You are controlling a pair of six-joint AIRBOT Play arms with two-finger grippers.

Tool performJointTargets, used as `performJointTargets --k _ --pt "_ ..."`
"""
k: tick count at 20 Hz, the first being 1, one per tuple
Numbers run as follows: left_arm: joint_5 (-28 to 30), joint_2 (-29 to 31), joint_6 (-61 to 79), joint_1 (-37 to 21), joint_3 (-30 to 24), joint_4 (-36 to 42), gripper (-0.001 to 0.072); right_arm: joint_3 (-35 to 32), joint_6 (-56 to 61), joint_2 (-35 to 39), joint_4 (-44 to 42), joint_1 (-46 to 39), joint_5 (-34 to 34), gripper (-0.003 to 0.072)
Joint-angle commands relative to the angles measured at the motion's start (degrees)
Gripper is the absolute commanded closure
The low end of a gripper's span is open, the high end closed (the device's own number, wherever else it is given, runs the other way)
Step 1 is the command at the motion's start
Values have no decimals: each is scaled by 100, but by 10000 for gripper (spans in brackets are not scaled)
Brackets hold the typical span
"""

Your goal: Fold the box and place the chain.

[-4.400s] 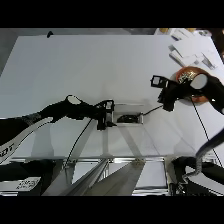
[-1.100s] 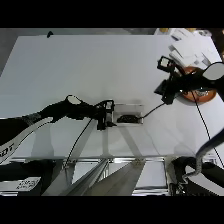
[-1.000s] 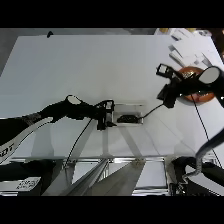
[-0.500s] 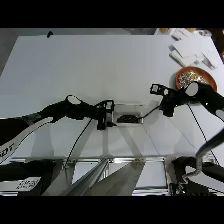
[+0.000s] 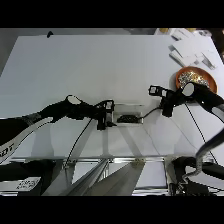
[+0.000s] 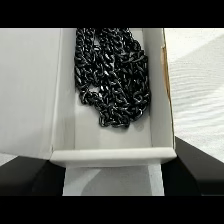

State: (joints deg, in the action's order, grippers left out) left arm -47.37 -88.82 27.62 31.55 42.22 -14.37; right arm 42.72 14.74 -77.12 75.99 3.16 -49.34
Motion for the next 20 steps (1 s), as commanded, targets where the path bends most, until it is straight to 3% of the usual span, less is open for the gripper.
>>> performJointTargets --k 1,6,11,15,20 --pt "0 2 0 -2 0 0 502 -4 37 197 55 4 -83 666" --pt "2 2 2 -2 0 0 502 -7 417 1486 -63 4 -833 666" --pt "0 2 0 0 0 0 502 -9 422 2605 -1757 13 -1845 666" --pt "0 2 2 -2 0 0 502 -13 260 2977 -2848 457 -2131 666" --pt "2 2 0 -2 0 0 502 -13 282 2973 -2997 1558 -1746 666"
